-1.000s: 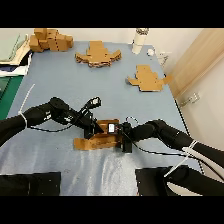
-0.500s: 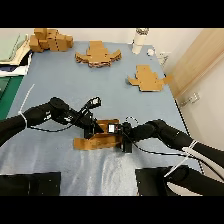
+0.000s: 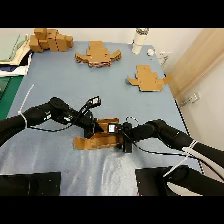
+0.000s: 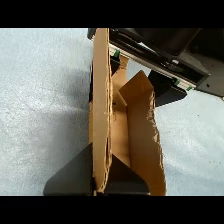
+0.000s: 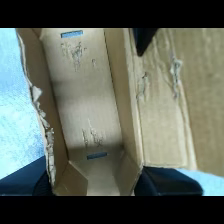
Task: Fold the box.
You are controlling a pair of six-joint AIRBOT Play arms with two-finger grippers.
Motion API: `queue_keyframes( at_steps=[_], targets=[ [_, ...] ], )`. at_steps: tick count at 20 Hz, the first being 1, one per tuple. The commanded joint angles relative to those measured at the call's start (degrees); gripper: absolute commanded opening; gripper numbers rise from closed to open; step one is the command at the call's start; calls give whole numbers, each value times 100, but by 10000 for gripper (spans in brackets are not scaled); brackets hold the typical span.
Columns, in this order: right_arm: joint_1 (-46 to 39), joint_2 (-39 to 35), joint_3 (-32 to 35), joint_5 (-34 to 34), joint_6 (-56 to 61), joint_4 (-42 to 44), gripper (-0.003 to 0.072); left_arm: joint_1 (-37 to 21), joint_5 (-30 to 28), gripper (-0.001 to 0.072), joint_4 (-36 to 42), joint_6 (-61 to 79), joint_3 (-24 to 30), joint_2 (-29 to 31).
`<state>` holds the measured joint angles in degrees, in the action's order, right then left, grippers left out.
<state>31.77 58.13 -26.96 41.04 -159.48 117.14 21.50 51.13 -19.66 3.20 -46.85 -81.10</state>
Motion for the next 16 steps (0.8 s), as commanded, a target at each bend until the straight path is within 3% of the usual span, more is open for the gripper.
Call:
queue_keyframes(
  at_steps=[1, 8, 9, 14, 15, 16],
  targets=[
    [2, 2, 2, 0, 7, 7, 576, -4, -11, 15, -2, 2, 2, -4],
    [2, 2, 2, 4, 52, 4, 563, -4, 35, 14, -2, 0, 2, -4],
    [2, 2, 2, 4, 52, 2, 496, -4, 55, 14, -2, 0, 2, -4],
    [2, 2, 2, 4, 50, 2, 501, -17, 48, 16, -13, -55, 0, 4],
    [2, 2, 2, 4, 52, 2, 501, -33, 22, 68, -24, -208, 0, 31],
    [2, 2, 2, 4, 52, 2, 501, -57, -42, 329, -26, -433, 0, 70]
  ],
)
